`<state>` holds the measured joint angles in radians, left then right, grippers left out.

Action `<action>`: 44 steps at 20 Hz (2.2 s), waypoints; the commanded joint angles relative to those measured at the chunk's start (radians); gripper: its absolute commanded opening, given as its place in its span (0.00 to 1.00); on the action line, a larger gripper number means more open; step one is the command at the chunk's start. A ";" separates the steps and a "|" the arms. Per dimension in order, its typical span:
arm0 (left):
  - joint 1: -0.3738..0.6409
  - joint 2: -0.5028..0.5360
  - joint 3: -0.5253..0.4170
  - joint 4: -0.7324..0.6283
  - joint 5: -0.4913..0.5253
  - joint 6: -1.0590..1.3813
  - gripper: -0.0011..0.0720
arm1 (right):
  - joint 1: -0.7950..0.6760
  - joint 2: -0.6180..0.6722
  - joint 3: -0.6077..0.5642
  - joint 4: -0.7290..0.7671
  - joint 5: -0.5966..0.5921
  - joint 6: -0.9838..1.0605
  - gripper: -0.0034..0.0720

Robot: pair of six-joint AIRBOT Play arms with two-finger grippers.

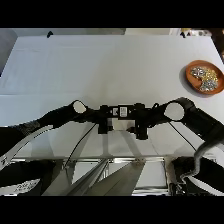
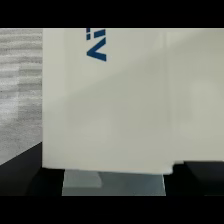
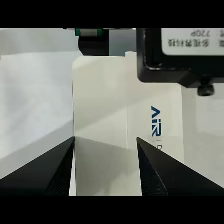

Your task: Fold the box and place the chain.

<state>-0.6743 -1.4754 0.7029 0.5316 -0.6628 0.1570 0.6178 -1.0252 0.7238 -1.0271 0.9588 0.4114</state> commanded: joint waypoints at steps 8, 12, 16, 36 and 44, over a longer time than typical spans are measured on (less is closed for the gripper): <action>0.000 0.001 0.000 0.000 0.000 0.000 0.03 | 0.017 -0.015 0.000 0.005 -0.073 0.014 0.63; 0.000 0.001 0.000 0.000 0.000 0.000 0.03 | 0.013 0.017 0.025 0.113 -0.079 -0.025 0.62; 0.000 0.001 0.000 0.000 0.000 0.000 0.03 | -0.009 -0.003 0.027 0.193 -0.066 -0.046 0.41; 0.000 0.001 0.000 0.000 0.000 0.000 0.03 | -0.009 -0.060 0.023 0.112 0.008 -0.044 0.07; 0.000 0.001 0.000 0.000 0.000 0.000 0.03 | -0.009 -0.047 0.013 0.098 -0.030 -0.040 0.07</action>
<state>-0.6743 -1.4754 0.7029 0.5312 -0.6632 0.1558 0.6094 -1.0798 0.7376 -0.9115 0.9600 0.3683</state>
